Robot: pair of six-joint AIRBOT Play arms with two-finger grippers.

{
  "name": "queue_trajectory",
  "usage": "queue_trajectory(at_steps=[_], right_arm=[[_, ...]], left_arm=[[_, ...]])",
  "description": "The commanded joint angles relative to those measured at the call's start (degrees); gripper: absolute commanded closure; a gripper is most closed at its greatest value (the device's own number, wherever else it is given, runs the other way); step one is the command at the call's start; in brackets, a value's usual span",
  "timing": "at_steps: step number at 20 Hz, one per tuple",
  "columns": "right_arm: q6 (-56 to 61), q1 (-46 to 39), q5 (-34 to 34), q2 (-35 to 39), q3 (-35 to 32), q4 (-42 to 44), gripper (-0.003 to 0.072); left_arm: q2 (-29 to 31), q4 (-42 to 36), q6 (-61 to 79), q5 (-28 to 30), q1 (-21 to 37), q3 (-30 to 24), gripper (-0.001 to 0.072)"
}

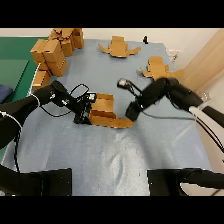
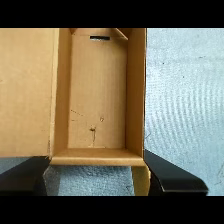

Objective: Fold the box.

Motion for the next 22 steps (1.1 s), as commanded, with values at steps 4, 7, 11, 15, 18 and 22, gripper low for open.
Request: queue_trajectory(at_steps=[4, 7, 11, 15, 18, 22], right_arm=[[-12.11, 2.27, 23.85, 0.13, -11.58, 6.27, 0.0233], [-14.95, 5.20, 26.73, -0.85, -11.41, 7.41, 0.0276], [-14.97, 7.87, 26.71, -1.25, -11.23, 9.60, 0.0276], [-14.99, 9.20, 28.39, -1.66, -11.23, 10.93, 0.0402], [-17.35, 9.25, 28.79, -3.08, -10.69, 15.13, 0.0479], [-18.05, 9.25, 28.87, -4.79, -8.87, 16.76, 0.0529]], left_arm=[[-0.02, 0.00, 0.00, 0.00, 0.04, 0.00, 0.0693], [-0.02, 0.00, 0.02, 0.00, 0.04, 0.00, 0.0693], [-0.02, -0.02, 0.02, 0.00, 0.04, 0.00, 0.0693], [-0.02, -0.07, 0.00, -0.02, 0.04, 0.00, 0.0693], [-0.02, -0.37, 0.02, -0.02, 0.04, 0.00, 0.0693], [-0.02, -0.42, 0.02, -0.02, 0.04, 0.00, 0.0693]])
